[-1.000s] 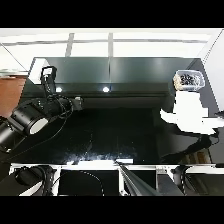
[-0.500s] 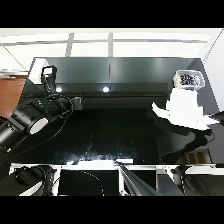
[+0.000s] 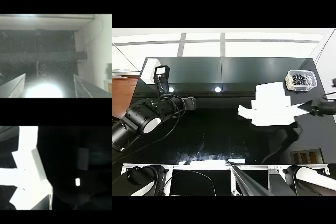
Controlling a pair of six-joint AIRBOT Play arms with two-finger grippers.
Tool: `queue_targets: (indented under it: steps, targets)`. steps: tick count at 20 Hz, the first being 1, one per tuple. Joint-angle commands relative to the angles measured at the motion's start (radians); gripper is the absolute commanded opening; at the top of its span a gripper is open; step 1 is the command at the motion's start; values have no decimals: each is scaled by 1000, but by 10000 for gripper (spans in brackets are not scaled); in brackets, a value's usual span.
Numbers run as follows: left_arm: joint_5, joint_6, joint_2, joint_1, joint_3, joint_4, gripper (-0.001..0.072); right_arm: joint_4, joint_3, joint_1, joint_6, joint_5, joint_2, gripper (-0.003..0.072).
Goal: Fold the box and place the chain.
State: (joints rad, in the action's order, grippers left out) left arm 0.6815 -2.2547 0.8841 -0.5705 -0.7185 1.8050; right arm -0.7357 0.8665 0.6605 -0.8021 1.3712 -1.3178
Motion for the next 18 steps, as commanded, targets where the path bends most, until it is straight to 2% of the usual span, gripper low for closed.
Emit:
queue_targets:
  steps: [1,4,5,6,7,9,10,11,12,13,18]
  targets:
    - [-2,21,26,0,-1,-74,706,110,-154,-197,3,-122,160,45]
    - [-18,172,64,10,-1,-187,706,116,-309,-367,3,-187,359,45]
    - [-19,211,77,32,-1,-254,705,116,-364,-413,8,-228,428,44]
    - [-20,293,97,72,0,-377,704,116,-417,-459,19,-278,499,44]
    - [-21,419,120,119,2,-539,704,115,-459,-497,22,-325,555,44]
    - [27,807,182,227,13,-976,704,116,-519,-557,21,-374,623,44]
    - [107,1019,225,280,18,-1187,705,116,-531,-576,20,-373,628,44]
    - [202,1181,272,318,19,-1334,705,117,-539,-594,14,-374,628,45]
    - [279,1312,324,343,19,-1426,706,119,-542,-610,14,-378,628,44]
    - [306,1384,370,352,19,-1468,706,120,-542,-623,13,-383,628,45]
    - [301,1523,545,321,11,-1547,706,141,-542,-638,2,-387,628,45]
